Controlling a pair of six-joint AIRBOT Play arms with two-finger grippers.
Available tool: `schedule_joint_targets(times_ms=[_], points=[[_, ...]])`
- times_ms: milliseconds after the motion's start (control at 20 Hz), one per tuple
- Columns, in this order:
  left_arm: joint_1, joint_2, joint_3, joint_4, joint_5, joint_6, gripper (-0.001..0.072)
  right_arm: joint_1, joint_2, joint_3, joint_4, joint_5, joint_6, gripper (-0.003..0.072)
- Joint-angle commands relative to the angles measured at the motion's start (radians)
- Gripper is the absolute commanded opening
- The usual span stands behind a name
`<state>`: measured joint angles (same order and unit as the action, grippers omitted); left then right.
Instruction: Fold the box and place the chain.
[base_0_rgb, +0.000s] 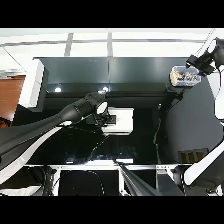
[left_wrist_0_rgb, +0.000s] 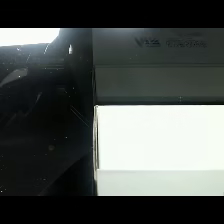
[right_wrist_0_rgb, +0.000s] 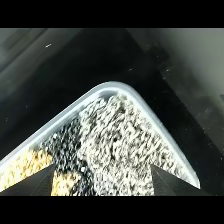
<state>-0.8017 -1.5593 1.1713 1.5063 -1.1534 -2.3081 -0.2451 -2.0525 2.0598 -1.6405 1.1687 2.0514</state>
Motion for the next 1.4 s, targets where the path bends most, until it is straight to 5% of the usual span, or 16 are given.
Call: schedule_joint_targets(times_ms=[0,850,900,1050,1350], points=[[0.001,0.0,0.0,0.0,0.0,0.0,0.0031,-0.01,-0.028,0.015,-0.015,-0.016,0.047,0.0705],[0.001,0.0,0.0,0.0,-0.004,0.0,0.0031,-0.012,-0.069,0.003,0.053,0.011,-0.129,0.0704],[0.001,0.0,0.0,0.0,-0.001,0.0,0.0031,-0.011,-0.069,0.003,0.052,0.026,-0.163,0.0651],[0.001,0.0,0.0,0.0,0.0,0.0,0.0031,-0.01,-0.061,0.003,0.051,0.063,-0.177,0.0031],[0.001,0.0,0.0,0.0,0.0,0.0,0.0031,-0.01,0.046,0.003,0.06,0.081,-0.348,0.0008]])
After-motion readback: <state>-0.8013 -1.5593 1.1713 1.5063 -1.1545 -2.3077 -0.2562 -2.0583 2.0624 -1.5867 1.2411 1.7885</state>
